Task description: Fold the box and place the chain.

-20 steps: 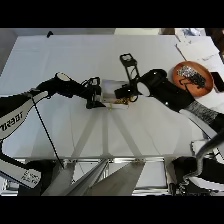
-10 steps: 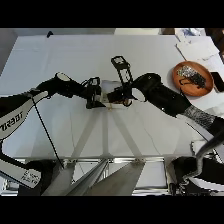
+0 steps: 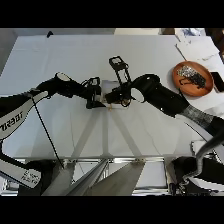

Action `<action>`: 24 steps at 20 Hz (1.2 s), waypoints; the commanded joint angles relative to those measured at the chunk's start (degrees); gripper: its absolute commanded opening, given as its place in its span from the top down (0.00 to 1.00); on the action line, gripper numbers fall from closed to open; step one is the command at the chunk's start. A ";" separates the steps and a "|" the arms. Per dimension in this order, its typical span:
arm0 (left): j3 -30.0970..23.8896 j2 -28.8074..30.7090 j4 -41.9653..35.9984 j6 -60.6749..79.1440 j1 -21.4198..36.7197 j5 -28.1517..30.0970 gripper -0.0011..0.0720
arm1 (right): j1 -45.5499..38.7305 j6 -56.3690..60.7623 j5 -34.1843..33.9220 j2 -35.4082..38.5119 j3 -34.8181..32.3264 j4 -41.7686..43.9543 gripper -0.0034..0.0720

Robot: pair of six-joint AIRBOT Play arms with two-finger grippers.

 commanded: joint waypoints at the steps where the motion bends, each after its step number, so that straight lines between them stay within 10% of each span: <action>1: 0.02 0.04 0.00 0.00 0.04 0.02 0.68 | 0.04 -1.36 0.24 -1.66 0.02 0.24 0.94; 2: 0.02 0.04 0.00 0.00 0.04 0.02 0.68 | 0.04 -1.36 0.90 -2.21 0.02 0.24 0.92; 4: 0.02 0.04 0.00 0.00 0.04 0.02 0.68 | 0.04 -1.60 2.40 -2.67 0.02 0.02 0.56; 13: 0.02 0.04 0.00 0.00 0.04 0.02 0.68 | 6.78 -2.99 4.48 3.63 -0.02 -2.89 0.57; 24: 0.02 0.04 0.00 0.00 0.04 0.02 0.68 | 10.73 24.37 0.59 -4.59 -3.48 -2.89 0.57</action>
